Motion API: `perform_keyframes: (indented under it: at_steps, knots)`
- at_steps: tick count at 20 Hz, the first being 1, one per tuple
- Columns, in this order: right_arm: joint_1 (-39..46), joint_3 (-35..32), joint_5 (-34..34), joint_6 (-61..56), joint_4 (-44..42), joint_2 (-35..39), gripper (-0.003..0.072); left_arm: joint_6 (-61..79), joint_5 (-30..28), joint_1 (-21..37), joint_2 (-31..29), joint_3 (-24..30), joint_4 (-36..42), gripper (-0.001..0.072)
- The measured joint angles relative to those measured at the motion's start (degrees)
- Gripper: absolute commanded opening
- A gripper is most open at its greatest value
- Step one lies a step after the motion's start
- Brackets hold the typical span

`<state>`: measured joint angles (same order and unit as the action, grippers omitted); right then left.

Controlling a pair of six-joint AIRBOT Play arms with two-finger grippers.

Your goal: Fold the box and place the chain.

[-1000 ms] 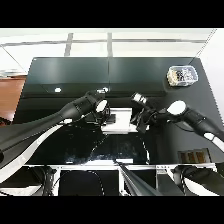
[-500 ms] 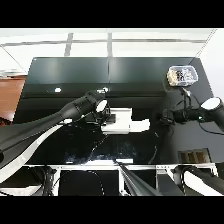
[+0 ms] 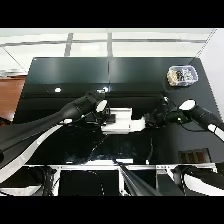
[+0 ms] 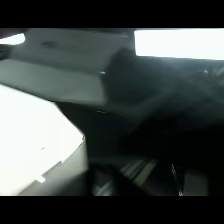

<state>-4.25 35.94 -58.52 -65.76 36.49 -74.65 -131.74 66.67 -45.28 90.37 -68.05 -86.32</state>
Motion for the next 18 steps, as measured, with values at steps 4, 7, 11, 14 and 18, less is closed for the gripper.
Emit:
perform_keyframes:
  at_steps: [4, 7, 11, 14, 18]
  knots:
    - [-1.09, 4.17, -4.74, 1.42, -0.68, -0.22, 0.0501, 0.0, 0.0, 0.0, 0.0, 0.0, 0.0, 0.0028]
    - [-1.4, 5.4, -6.75, 1.9, -1.27, -0.31, 0.05, 0.0, 0.0, 0.0, 0.0, 0.0, 0.0, 0.0028]
    - [-2.34, 5.97, -8.41, 2.12, -3.45, -0.31, 0.0472, 0.0, 0.0, 0.0, 0.0, 0.0, 0.0, 0.0028]
    - [-4.39, 6.1, -8.68, 2.25, -4.37, -0.31, 0.0392, 0.0, 0.0, 0.0, 0.0, 0.02, 0.0, 0.0028]
    - [-7.8, 6.49, -7.34, 2.25, -4.48, -0.31, 0.0336, 0.0, 0.0, 0.0, 0.0, 0.02, 0.02, 0.0028]
